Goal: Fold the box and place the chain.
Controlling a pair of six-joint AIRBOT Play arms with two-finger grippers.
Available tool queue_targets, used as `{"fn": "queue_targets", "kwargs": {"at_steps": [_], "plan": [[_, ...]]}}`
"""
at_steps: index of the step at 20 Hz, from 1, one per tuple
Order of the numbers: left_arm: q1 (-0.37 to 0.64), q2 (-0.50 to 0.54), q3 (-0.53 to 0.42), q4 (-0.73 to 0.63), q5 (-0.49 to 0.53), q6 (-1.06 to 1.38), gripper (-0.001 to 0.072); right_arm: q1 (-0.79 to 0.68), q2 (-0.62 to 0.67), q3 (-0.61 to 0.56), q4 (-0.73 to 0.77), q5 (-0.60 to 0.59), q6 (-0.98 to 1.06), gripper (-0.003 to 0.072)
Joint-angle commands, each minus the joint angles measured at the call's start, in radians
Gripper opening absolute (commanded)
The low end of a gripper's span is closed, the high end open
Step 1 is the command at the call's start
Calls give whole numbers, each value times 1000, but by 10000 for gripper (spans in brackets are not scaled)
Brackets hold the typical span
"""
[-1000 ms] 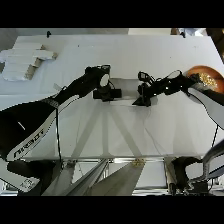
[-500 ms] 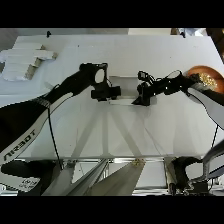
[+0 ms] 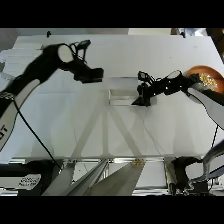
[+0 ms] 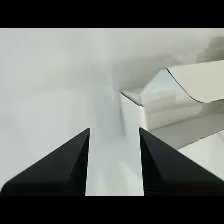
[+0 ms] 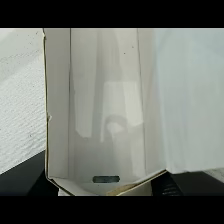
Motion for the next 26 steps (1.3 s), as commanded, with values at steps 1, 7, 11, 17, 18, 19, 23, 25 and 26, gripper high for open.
{"fn": "queue_targets", "kwargs": {"at_steps": [1,7,11,17,18,19,23,25,26], "plan": [[130,16,-63,-212,53,554,355,0,0,1,0,0,0,112],[207,34,-345,-609,84,1680,588,0,0,1,0,0,0,112],[185,-3,-412,-688,-3,2116,664,0,0,1,0,0,0,112],[106,-118,-412,-846,38,2152,705,0,0,1,0,0,0,112],[89,-130,-412,-848,56,2153,705,0,0,1,0,0,0,112],[73,-136,-412,-848,82,2152,705,0,0,1,0,0,0,112],[40,-140,-412,-856,139,2147,704,0,0,1,0,0,0,112],[40,-140,-412,-856,160,2140,704,0,0,1,0,0,0,112],[41,-140,-412,-855,169,2119,704,0,0,1,0,0,0,112]]}}
